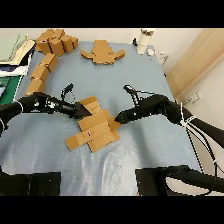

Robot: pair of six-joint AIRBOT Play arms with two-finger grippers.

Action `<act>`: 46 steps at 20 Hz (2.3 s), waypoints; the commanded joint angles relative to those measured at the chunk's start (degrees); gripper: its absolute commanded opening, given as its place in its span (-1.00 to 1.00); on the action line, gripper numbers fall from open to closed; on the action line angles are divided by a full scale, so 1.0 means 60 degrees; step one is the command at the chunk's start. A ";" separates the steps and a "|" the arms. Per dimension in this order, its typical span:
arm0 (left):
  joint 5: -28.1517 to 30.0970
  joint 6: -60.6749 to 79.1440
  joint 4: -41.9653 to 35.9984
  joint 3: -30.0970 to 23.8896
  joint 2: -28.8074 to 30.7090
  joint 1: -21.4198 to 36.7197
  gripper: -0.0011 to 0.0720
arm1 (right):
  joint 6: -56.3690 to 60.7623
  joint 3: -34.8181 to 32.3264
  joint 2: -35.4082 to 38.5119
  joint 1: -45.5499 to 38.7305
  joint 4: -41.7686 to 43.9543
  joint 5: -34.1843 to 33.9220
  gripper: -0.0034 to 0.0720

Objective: Fold the box.

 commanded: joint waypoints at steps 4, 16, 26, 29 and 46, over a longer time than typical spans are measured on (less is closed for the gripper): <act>-0.0270 0.0102 -0.0029 0.0004 -0.0004 0.0244 -0.52 | 0.0007 -0.0004 0.0004 0.0004 -0.0040 0.0040 -0.90; -0.0787 0.0892 0.0025 0.0018 -0.0004 -0.0211 -0.93 | 0.0015 0.0000 -0.0004 0.0004 -0.0025 0.0146 -0.89; -0.0215 0.2419 0.1534 0.1650 0.0448 -0.1016 -0.94 | 0.2583 0.1246 0.0011 -0.1708 -0.0579 0.0546 0.33; 0.0430 0.3625 0.1614 0.1643 0.0841 -0.1530 -0.94 | 0.3366 0.1949 0.0011 -0.2033 -0.0521 0.0506 -0.51; 0.2011 0.8127 0.0892 -0.0619 0.1803 -0.2408 -0.94 | 0.3512 0.2131 -0.0433 -0.0747 -0.0382 0.1650 -0.90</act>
